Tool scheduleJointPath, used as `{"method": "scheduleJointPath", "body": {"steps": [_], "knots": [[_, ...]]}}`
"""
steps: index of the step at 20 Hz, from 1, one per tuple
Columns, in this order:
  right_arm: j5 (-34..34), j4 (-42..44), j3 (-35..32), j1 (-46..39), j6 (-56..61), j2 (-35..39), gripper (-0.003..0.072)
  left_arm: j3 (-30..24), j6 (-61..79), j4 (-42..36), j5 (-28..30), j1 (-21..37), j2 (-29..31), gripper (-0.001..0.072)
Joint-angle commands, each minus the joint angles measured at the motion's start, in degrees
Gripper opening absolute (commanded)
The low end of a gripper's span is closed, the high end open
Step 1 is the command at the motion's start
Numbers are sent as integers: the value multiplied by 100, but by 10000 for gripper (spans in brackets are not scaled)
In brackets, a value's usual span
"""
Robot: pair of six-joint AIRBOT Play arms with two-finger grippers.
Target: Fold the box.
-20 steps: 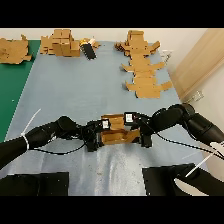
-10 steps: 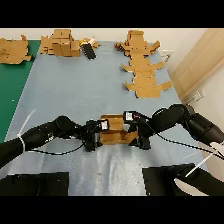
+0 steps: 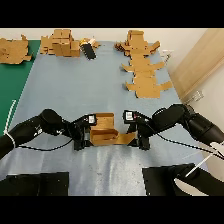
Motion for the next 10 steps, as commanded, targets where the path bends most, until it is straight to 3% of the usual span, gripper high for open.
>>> {"method": "scheduleJointPath", "body": {"steps": [1,5,10], "knots": [[-2,7,2,4,42,4,564,-2,33,24,-267,151,7,431],[-2,2,2,4,39,7,564,4,35,22,-146,153,4,431],[0,2,2,4,39,4,564,4,63,-92,417,129,4,431]]}}
